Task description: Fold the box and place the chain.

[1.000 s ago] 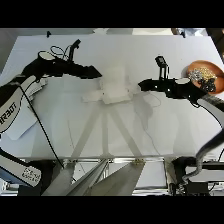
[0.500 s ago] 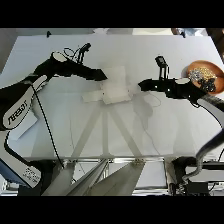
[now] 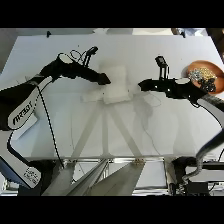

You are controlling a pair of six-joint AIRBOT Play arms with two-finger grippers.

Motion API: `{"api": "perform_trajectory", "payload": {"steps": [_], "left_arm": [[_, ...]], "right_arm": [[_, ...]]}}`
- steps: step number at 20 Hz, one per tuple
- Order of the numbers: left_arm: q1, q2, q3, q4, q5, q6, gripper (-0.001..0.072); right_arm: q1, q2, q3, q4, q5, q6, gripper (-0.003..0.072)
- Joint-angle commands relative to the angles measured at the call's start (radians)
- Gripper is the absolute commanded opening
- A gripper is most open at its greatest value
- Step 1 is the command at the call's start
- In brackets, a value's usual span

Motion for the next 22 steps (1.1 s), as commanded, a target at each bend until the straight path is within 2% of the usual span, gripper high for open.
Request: {"api": "perform_trajectory", "payload": {"steps": [1,2,6,7,8,9,10,14,16,19,22], "left_arm": [[-0.024,-0.001,0.001,0.003,-0.018,0.135,0.0625],[-0.025,-0.001,0.001,0.005,-0.018,0.153,0.0596],[-0.018,-0.001,0.001,0.005,-0.015,0.193,0.0318],[-0.017,-0.001,0.001,0.004,-0.013,0.193,0.0318],[-0.014,-0.001,0.001,0.003,-0.013,0.193,0.0352],[-0.010,0.000,0.001,0.003,-0.005,0.196,0.0429],[-0.006,0.000,0.001,0.003,0.000,0.210,0.0466],[0.005,0.000,0.001,-0.011,0.014,0.240,0.0470],[0.010,0.000,0.001,-0.039,0.044,0.240,0.0518],[0.011,0.000,0.001,-0.118,0.091,0.239,0.0517],[0.011,-0.001,0.001,-0.124,0.098,0.240,0.0512]], "right_arm": [[0.000,0.001,0.000,0.000,0.000,0.000,0.0019],[0.000,0.001,0.000,0.000,0.000,0.000,0.0019],[0.000,0.001,0.000,0.000,0.000,0.000,0.0019],[0.000,0.001,0.000,0.000,0.000,0.000,0.0019],[0.000,0.001,0.000,0.000,0.000,0.000,0.0019],[0.000,0.001,0.000,0.000,0.000,0.000,0.0019],[0.000,0.001,0.000,0.000,0.000,0.000,0.0019],[0.000,0.001,0.000,0.000,0.000,0.000,0.0019],[0.000,0.001,0.000,0.000,0.000,0.000,0.0019],[0.000,0.001,0.000,0.000,0.000,0.000,0.0019],[0.000,0.001,0.000,0.000,0.000,0.000,0.0019]]}}
